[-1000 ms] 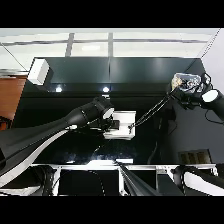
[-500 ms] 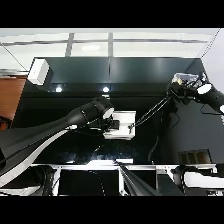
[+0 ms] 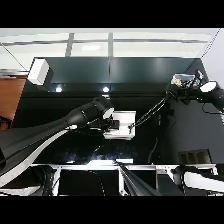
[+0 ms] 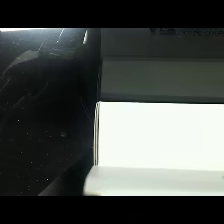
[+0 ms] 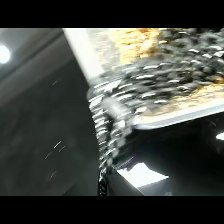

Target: Fold the box and place the chain.

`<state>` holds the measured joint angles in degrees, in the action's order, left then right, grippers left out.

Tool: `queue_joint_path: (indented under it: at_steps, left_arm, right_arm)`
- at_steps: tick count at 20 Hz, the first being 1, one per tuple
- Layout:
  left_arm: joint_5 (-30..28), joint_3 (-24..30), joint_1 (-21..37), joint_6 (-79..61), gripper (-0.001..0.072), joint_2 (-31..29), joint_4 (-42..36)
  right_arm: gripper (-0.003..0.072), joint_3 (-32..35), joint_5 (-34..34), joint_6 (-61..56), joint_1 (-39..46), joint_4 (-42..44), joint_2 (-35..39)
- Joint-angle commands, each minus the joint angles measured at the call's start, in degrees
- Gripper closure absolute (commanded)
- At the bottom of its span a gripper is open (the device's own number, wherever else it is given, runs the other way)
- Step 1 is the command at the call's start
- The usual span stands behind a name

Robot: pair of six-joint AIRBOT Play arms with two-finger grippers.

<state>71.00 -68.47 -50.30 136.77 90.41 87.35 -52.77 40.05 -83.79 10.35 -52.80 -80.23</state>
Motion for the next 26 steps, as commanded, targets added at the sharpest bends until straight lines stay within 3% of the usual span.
queue_joint_path:
  at_steps: [1, 6, 14, 18, 21, 26]
  left_arm:
    - [0.0, -0.1, 0.0, 0.0, 0.0679, 0.0, 0.0]
    - [0.0, -0.1, 0.0, 0.0, 0.0679, 0.0, 0.0]
    - [0.0, -0.1, 0.0, 0.0, 0.0679, 0.0, 0.0]
    - [0.0, -0.1, 0.0, 0.0, 0.0679, 0.0, 0.0]
    - [0.0, -0.1, 0.0, 0.0, 0.0679, 0.0, 0.0]
    - [0.0, -0.1, 0.0, 0.0, 0.0679, 0.0, 0.0]
  right_arm:
    - [0.0673, 0.0, 8.3, 6.1, 0.0, -0.2, 7.6]
    - [0.0674, 0.0, 12.1, 7.6, 0.3, -2.2, 23.3]
    - [0.0675, -0.5, 12.9, 7.8, 0.4, -2.3, 38.2]
    - [0.0674, -4.9, 18.9, 8.2, 0.4, 0.6, 42.1]
    - [0.0674, -6.3, 23.8, 10.8, 0.4, 9.5, 43.7]
    - [0.0674, -6.3, 25.8, 13.8, 0.3, 19.8, 43.8]
